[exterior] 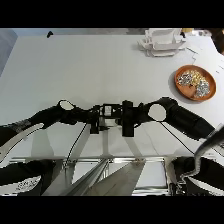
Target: Fold the box and place the chain.
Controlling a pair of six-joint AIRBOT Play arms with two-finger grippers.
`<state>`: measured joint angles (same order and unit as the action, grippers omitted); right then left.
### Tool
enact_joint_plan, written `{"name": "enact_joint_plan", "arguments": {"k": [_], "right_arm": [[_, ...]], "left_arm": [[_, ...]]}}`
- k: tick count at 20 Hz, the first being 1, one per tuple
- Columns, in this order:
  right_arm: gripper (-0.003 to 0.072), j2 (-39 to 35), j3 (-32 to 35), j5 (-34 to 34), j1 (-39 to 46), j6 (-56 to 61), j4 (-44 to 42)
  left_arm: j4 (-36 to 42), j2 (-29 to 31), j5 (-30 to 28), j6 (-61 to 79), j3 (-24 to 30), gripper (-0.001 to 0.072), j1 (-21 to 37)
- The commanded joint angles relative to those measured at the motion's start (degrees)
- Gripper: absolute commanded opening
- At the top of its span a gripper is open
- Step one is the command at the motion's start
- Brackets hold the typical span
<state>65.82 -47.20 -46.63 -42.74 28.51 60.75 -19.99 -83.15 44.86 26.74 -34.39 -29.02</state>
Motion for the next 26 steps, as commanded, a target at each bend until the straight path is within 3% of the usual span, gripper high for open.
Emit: {"name": "enact_joint_plan", "arguments": {"k": [1, 16, 26], "right_arm": [[0.0018, -0.1, 0.0, 2.1, 0.0, 2.9, 2.4], [0.0017, 3.7, 0.0, -3.1, 0.0, 4.7, 3.5], [0.0017, 3.2, 0.7, 3.1, 0.0, 4.7, 3.3]], "left_arm": [[0.0, 0.0, 0.0, 0.0, 0.0, 0.0271, 0.0], [0.0, 0.0, 0.0, 0.0, 0.0, 0.0271, 0.0], [0.0, 0.0, -0.1, 0.0, 0.0, 0.0271, 0.0]]}}
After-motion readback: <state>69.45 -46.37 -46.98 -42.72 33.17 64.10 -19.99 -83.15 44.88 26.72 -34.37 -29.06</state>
